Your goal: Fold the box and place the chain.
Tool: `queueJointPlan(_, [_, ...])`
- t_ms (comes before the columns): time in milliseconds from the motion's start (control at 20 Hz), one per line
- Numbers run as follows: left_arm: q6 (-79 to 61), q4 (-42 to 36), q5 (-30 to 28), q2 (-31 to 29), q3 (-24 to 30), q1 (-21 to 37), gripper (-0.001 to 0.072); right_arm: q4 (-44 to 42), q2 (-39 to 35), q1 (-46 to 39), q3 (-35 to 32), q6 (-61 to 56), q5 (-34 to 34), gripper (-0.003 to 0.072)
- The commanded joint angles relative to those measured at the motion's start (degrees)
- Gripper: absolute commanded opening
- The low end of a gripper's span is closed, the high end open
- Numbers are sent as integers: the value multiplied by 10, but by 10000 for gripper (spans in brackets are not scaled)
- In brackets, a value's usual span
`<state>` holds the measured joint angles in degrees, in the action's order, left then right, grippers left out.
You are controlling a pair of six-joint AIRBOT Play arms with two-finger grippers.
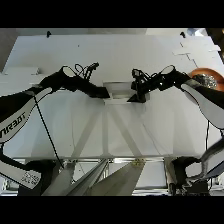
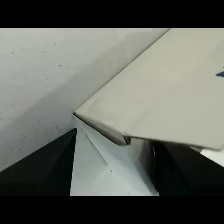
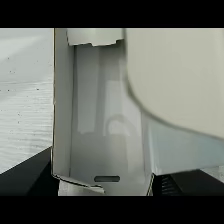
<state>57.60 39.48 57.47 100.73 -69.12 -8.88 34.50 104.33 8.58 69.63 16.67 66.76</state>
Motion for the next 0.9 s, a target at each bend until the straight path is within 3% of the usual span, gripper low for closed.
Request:
queueJointPlan(0, [37, 40, -20, -19, -1, -9, 489, 2, 0, 0, 0, 0, -1, 493])
queueJointPlan(450, [270, 295, -56, -49, -1, -97, 487, 2, 0, 0, 0, 0, -1, 493])
queueJointPlan(550, [334, 320, -53, -50, -5, -113, 487, 2, 0, 0, 0, 0, -1, 493])
queueJointPlan(700, [405, 342, -46, -50, -25, -127, 391, 2, 0, 0, 0, 0, -1, 493])
queueJointPlan(850, [473, 369, -32, -50, -45, -138, 391, 2, 0, 0, 0, 0, -1, 493])
